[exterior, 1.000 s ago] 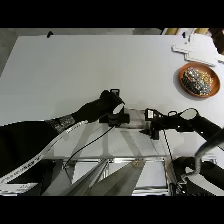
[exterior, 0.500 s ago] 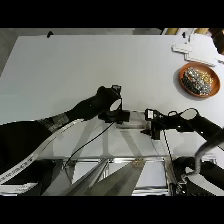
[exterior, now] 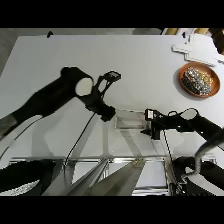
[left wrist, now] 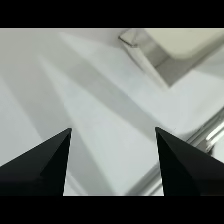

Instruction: Fold the box and place the chain.

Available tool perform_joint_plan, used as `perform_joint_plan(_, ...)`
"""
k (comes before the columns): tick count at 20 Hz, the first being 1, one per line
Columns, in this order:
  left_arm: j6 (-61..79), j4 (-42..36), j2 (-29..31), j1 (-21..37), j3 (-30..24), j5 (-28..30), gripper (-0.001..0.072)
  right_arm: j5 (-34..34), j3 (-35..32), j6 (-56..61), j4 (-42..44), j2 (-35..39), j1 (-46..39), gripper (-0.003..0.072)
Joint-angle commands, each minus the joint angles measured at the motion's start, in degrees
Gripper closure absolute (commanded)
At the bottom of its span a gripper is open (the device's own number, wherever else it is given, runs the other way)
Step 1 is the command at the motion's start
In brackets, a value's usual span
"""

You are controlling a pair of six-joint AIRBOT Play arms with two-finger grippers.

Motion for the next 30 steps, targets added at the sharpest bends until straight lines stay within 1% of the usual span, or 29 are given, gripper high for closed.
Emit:
perform_joint_plan(1,41.31,-11.96,7.23,5.4,-9.64,6.99,0.0137,0.02,-0.02,0.02,0.02,-0.02,0.0,0.0287)
perform_joint_plan(3,65.24,-22.47,8.33,8.02,-18.4,16.37,0.0138,0.02,-0.02,0.02,0.04,-0.02,0.0,0.0287)
perform_joint_plan(4,75.84,-25.62,7.67,9.03,-22.14,20.61,0.0161,0.02,-0.02,0.02,0.02,-0.02,0.0,0.0287)
perform_joint_plan(6,89.68,-29.0,4.5,10.03,-26.73,25.7,0.0158,0.02,-0.02,0.02,0.02,-0.02,0.0,0.0287)
perform_joint_plan(8,97.74,-32.09,-0.22,10.38,-27.5,26.14,0.0156,0.02,-0.02,0.04,0.04,-0.02,0.0,0.0287)
perform_joint_plan(9,101.53,-35.28,-2.38,10.43,-27.5,26.56,0.0152,0.02,-0.02,0.02,0.02,-0.02,0.0,0.0287)
perform_joint_plan(10,105.15,-39.39,-4.35,10.38,-27.5,27.3,0.0124,0.02,-0.02,0.02,0.04,-0.02,0.0,0.0287)
perform_joint_plan(11,108.04,-43.87,-6.01,10.25,-27.5,28.28,0.0057,0.02,-0.02,0.02,0.04,-0.02,0.0,0.0287)
perform_joint_plan(12,108.87,-47.52,-7.23,9.97,-27.5,29.46,0.0006,0.02,-0.02,0.02,0.02,-0.02,0.0,0.0287)
perform_joint_plan(14,108.8,-50.82,-8.74,9.4,-27.5,30.23,0.0006,0.02,-0.02,0.02,0.02,-0.02,0.0,0.0287)
perform_joint_plan(20,108.65,-54.6,-11.1,8.68,-27.5,28.74,0.0006,0.02,-0.02,0.02,0.04,-0.02,0.0,0.0287)
perform_joint_plan(24,108.63,-56.06,-12.9,7.98,-27.5,28.94,0.0006,0.02,-0.02,0.02,0.04,-0.02,0.0,0.0287)
perform_joint_plan(30,108.65,-57.81,-13.05,6.84,-27.5,29.16,0.0006,0.02,-0.02,0.02,0.04,-0.02,0.0,0.0287)
